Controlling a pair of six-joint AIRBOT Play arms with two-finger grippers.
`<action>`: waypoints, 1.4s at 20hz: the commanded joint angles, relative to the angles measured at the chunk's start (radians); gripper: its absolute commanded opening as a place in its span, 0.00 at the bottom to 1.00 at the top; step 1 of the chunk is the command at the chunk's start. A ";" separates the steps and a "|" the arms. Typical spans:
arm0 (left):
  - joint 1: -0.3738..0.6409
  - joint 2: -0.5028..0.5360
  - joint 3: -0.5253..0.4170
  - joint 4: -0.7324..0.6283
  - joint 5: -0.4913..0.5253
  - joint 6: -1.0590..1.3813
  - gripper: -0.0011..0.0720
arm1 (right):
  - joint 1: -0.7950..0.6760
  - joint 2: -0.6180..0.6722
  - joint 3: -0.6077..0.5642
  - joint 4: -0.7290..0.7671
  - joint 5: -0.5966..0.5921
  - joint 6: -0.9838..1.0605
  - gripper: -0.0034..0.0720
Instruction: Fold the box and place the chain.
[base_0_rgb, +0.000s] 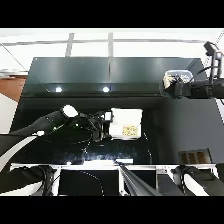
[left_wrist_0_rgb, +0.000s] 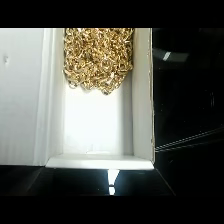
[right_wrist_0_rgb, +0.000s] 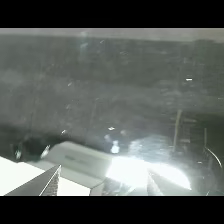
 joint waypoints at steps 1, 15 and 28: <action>-0.001 -0.001 0.001 0.002 0.001 0.000 0.39 | 0.082 -0.053 0.000 0.048 0.002 -0.125 0.93; -0.001 -0.001 0.001 0.002 0.001 0.000 0.39 | 0.193 -0.357 -0.002 0.299 -0.190 -0.766 0.99; -0.001 -0.001 0.001 0.002 0.005 -0.003 0.39 | 0.193 -0.261 -0.120 0.309 0.050 -0.900 0.99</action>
